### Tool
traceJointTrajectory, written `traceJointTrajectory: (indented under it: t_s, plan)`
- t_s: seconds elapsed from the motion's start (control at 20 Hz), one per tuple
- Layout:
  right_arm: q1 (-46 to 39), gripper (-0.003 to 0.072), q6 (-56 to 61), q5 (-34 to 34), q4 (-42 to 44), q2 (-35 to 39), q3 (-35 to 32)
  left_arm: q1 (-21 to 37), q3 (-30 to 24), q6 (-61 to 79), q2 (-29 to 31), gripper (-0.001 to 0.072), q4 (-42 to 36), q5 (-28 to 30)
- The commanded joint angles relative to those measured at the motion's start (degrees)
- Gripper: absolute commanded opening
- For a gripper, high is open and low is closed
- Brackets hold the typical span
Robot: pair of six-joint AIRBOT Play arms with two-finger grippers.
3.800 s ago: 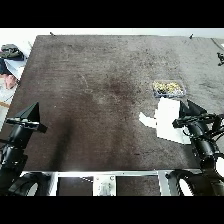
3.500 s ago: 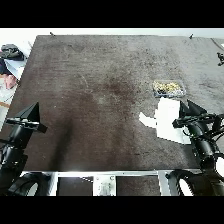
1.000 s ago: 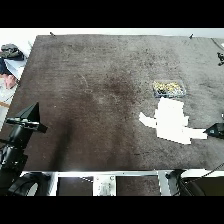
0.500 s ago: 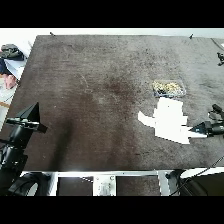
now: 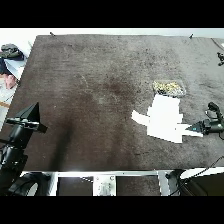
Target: Fold the box and place the chain.
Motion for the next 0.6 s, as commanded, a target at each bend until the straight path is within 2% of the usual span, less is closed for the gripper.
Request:
traceJointTrajectory:
  t_s: [0.0, 0.05, 0.15, 0.35, 0.4, 0.55]
  plan:
    - [5.2, -0.0018, -1.1, -0.2, 5.8, 3.7, -4.0, 0.0, 0.0, 0.0, 0.0, 0.0012, 0.0, 0.0]
    - [7.5, -0.0018, -1.1, -1.0, 7.9, 5.0, -5.7, 0.0, 0.0, 0.8, 0.0, 0.0012, 0.7, 0.2]
    - [13.3, -0.0018, -1.9, -3.1, 12.3, 8.1, -8.9, 0.0, 0.1, 9.8, 0.0, 0.0012, 9.3, 3.9]
    - [27.1, -0.0018, -1.7, -7.7, 18.9, 13.2, -9.8, 0.0, 0.1, 10.5, 0.0, 0.0012, 9.5, 5.7]
    - [30.6, -0.0018, -0.7, -11.5, 20.9, 14.5, -9.8, 0.0, 0.1, 10.5, 0.0, 0.0012, 9.5, 5.6]
    - [40.1, -0.0018, 2.2, -28.9, 24.5, 17.1, -9.8, 0.0, 0.3, 10.5, 0.0, 0.0012, 9.5, 4.9]
